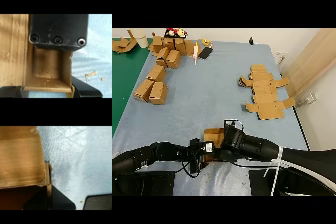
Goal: Fold the box.
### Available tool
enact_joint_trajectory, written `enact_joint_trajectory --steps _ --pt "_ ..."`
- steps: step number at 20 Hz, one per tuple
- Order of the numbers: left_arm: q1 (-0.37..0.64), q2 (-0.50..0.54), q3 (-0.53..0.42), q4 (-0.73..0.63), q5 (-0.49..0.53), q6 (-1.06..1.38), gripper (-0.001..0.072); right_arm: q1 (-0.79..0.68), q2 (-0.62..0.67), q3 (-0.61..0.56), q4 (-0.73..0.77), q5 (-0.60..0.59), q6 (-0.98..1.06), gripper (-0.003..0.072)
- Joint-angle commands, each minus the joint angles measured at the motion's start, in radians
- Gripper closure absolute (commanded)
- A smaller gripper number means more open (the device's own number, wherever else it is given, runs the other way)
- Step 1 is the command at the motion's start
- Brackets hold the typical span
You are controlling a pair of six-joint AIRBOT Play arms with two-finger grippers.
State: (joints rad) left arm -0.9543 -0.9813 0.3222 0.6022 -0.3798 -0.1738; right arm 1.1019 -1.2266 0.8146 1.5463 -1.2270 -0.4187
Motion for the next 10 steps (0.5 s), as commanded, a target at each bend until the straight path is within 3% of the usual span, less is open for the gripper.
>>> enact_joint_trajectory --steps 1,2,3,4,5,10 --pt "0.000 0.000 0.001 0.000 -0.001 0.001 0.0263 0.000 0.000 0.006 -0.003 0.017 -0.020 0.0680" --pt "0.000 0.000 0.001 0.000 -0.001 0.001 0.0263 0.000 0.000 0.008 -0.002 0.016 -0.020 0.0675" --pt "0.000 0.000 0.001 0.000 -0.001 0.001 0.0263 0.000 0.000 0.009 -0.002 0.013 -0.019 0.0606" --pt "0.000 0.000 0.001 0.000 -0.001 0.001 0.0263 0.000 0.000 0.009 -0.002 -0.005 -0.019 0.0457" --pt "0.000 0.000 0.001 0.000 -0.001 0.001 0.0263 0.000 0.000 0.009 -0.003 -0.017 -0.022 0.0375" --pt "0.000 0.000 0.001 0.000 -0.001 0.001 0.0263 0.000 0.007 0.011 0.002 -0.030 -0.026 0.0375"
